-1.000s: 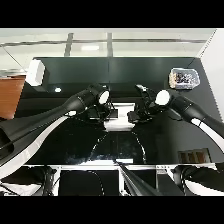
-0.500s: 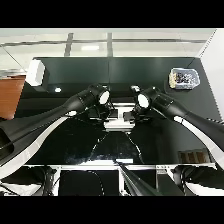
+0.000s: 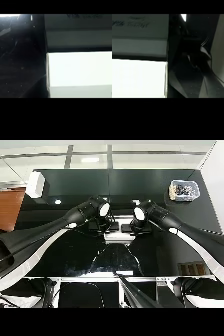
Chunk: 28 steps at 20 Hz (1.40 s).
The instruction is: Fold the box and place the chain.
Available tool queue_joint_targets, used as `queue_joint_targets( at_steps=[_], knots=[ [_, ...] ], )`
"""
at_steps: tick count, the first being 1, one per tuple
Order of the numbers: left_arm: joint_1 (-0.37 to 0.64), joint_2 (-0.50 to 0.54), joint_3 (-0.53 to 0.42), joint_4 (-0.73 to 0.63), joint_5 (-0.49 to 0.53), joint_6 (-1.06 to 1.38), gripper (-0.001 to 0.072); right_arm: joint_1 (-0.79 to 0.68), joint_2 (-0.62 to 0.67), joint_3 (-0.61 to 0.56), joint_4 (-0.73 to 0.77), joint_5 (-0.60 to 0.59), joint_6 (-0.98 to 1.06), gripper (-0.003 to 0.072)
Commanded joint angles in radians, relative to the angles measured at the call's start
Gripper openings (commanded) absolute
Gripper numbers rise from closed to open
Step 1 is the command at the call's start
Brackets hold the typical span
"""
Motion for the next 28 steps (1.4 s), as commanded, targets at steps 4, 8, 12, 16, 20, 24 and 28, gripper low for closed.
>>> queue_joint_targets(
  at_steps=[4, 8, 12, 16, 20, 24, 28],
  knots=[
    [0.000, -0.001, 0.000, -0.001, 0.003, 0.001, 0.0027, 0.000, -0.003, 0.002, 0.037, -0.014, 0.019, 0.0268],
    [0.000, -0.001, 0.000, -0.001, 0.003, 0.001, 0.0027, 0.000, -0.004, 0.002, 0.036, -0.013, 0.019, 0.0266],
    [0.000, -0.001, 0.000, -0.001, 0.003, 0.001, 0.0027, 0.000, -0.016, 0.002, 0.029, 0.005, 0.002, 0.0017],
    [0.000, -0.001, 0.000, -0.001, 0.003, 0.001, 0.0027, 0.000, -0.011, 0.003, 0.024, 0.001, -0.001, 0.0018],
    [0.000, -0.001, 0.000, -0.001, 0.003, 0.001, 0.0027, -0.005, 0.012, 0.041, 0.021, 0.064, -0.077, 0.0510],
    [0.000, -0.001, 0.000, 0.000, 0.003, 0.001, 0.0027, -0.005, 0.176, 0.069, -0.047, 0.145, -0.217, 0.0511],
    [0.000, -0.001, 0.000, 0.000, 0.005, 0.001, 0.0027, -0.030, 0.373, -0.013, -0.648, -0.024, -0.272, 0.0509]
  ],
)
